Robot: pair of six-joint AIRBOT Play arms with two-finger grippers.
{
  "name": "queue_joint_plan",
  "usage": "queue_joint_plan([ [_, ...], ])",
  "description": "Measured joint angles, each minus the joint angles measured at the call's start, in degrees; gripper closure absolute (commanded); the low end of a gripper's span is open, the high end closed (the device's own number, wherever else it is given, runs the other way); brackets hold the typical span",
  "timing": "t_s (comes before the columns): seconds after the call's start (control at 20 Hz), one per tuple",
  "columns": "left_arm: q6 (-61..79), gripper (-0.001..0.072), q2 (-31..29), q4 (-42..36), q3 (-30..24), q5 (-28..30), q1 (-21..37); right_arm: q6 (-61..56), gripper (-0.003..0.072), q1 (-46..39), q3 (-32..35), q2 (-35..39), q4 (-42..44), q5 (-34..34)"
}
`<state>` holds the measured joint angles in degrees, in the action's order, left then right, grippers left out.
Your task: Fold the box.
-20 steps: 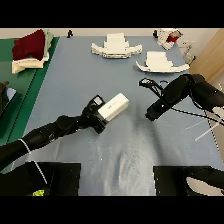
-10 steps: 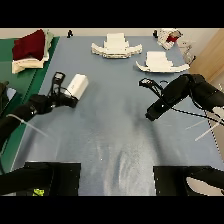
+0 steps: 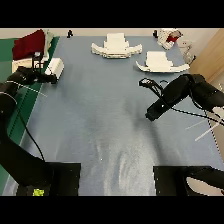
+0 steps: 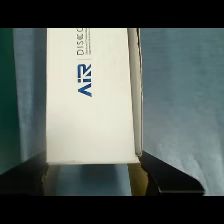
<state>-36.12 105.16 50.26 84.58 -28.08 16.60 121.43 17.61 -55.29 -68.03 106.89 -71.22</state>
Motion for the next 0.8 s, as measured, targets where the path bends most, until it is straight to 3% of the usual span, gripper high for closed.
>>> queue_joint_plan([
  [0.2,-3.6,0.0267,7.1,2.1,8.5,-0.9,0.5,0.0,0.0682,0.0,0.0,0.0,0.0,0.0],
  [0.6,-5.1,0.0266,10.4,3.1,11.8,-0.6,0.7,0.0,0.0681,0.0,0.0,0.0,0.0,0.0],
  [0.65,-5.1,0.0235,10.5,3.1,11.9,-0.7,0.7,0.0,0.0681,0.0,0.0,0.0,0.0,0.0],
  [0.7,-5.2,0.0013,10.5,3.2,11.9,-0.8,0.7,0.0,0.0682,0.0,0.0,0.0,0.0,0.0],
  [0.8,-5.2,0.0009,10.6,3.4,12.0,-1.4,0.7,0.0,0.0681,0.0,0.0,0.0,0.0,0.0],
])
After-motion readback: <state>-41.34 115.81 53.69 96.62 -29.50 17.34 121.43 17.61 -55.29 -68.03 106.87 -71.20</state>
